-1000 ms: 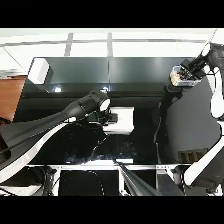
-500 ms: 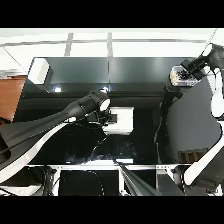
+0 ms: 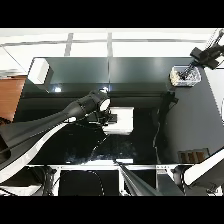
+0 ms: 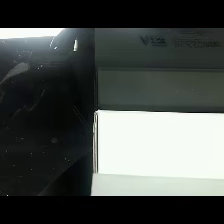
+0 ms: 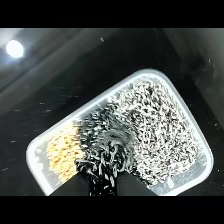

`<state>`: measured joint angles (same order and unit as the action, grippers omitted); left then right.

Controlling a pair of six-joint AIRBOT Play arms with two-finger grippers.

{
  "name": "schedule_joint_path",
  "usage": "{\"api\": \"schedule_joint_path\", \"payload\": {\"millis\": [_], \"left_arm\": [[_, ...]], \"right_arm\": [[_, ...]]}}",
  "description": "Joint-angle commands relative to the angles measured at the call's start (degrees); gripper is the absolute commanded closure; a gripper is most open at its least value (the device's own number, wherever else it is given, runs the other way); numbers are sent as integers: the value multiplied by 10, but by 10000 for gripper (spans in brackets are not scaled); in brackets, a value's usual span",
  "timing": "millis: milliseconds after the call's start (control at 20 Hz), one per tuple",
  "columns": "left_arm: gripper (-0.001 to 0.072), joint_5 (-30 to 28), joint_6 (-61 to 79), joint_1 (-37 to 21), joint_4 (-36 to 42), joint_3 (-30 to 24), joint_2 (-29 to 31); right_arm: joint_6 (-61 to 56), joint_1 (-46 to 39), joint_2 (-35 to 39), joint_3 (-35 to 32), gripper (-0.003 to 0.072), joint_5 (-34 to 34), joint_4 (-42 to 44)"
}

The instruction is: Fold the box and place the chain.

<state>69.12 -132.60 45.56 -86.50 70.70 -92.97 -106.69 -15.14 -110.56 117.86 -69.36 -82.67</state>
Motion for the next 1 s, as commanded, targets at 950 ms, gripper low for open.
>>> {"api": "schedule_joint_path", "payload": {"millis": [950], "left_arm": [[685,-1,0,0,0,0,0]], "right_arm": [[196,34,479,-114,670,-103,233]]}}
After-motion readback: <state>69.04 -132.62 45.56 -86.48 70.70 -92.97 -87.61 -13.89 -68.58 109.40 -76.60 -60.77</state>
